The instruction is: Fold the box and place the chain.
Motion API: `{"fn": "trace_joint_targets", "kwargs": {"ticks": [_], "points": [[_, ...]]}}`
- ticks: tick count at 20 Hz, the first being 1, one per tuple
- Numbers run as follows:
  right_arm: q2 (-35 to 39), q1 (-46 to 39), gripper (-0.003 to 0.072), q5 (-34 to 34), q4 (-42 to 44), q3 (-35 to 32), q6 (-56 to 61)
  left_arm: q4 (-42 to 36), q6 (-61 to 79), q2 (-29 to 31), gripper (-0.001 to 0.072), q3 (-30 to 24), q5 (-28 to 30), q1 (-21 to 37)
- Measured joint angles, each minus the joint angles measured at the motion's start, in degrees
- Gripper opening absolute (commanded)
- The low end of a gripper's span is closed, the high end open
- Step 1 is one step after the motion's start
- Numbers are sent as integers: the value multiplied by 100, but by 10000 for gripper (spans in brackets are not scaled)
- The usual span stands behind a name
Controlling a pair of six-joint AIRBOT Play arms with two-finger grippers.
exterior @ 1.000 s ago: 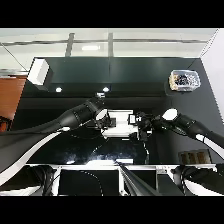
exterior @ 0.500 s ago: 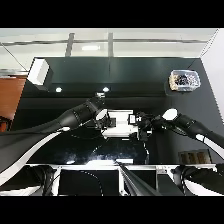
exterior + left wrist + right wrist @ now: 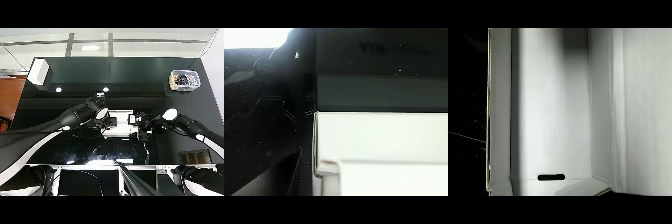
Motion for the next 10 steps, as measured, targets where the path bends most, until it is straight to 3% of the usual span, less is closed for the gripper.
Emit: {"fn": "trace_joint_targets", "kwargs": {"ticks": [3,7,8,10], "points": [[0,0,237,0,0,0,2,2,2,-52,312,20,-92,0],[0,0,237,0,0,0,2,2,9,-153,267,103,-210,0],[0,0,237,0,0,0,2,2,11,-170,218,131,-208,0],[0,0,237,2,0,0,2,2,11,-190,218,175,-221,0]]}}
